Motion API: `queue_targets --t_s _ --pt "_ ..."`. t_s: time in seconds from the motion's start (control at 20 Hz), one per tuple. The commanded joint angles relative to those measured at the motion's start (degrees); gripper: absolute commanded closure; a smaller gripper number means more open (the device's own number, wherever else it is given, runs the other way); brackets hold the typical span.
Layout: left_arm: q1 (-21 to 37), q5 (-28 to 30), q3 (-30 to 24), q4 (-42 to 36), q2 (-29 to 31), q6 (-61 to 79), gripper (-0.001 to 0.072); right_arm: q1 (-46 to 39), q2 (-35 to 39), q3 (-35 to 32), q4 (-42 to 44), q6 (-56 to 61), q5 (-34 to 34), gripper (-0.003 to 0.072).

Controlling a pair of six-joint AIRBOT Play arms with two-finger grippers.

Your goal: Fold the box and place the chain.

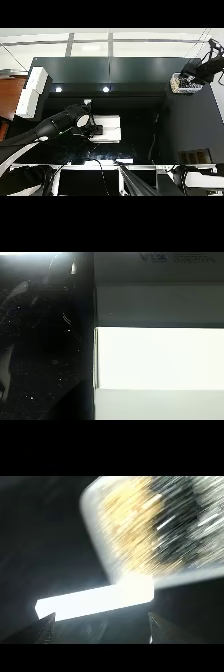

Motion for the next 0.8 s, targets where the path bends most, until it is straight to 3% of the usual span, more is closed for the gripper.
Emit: queue_targets --t_s 0.0,0.15,0.25,0.55,0.75 --pt "0.1 0.2 0.0 1.2 0.0 0.0 0.0680 8.0 13.0 -13.9 8.6 -2.4 3.4 -0.0018" --pt "0.1 0.2 0.0 1.4 0.0 0.0 0.0680 19.9 23.0 -28.0 10.4 3.8 2.6 -0.0018" --pt "0.1 0.3 0.0 2.0 0.0 0.0 0.0680 28.1 24.1 -32.8 11.4 7.9 0.6 -0.0018" --pt "0.0 1.2 0.0 2.3 0.0 0.0 0.0680 48.0 21.6 -34.6 12.4 19.2 -14.4 -0.0018" --pt "0.1 1.3 0.0 2.6 0.0 0.0 0.0680 52.2 17.0 -34.6 12.5 21.4 -15.3 -0.0018"
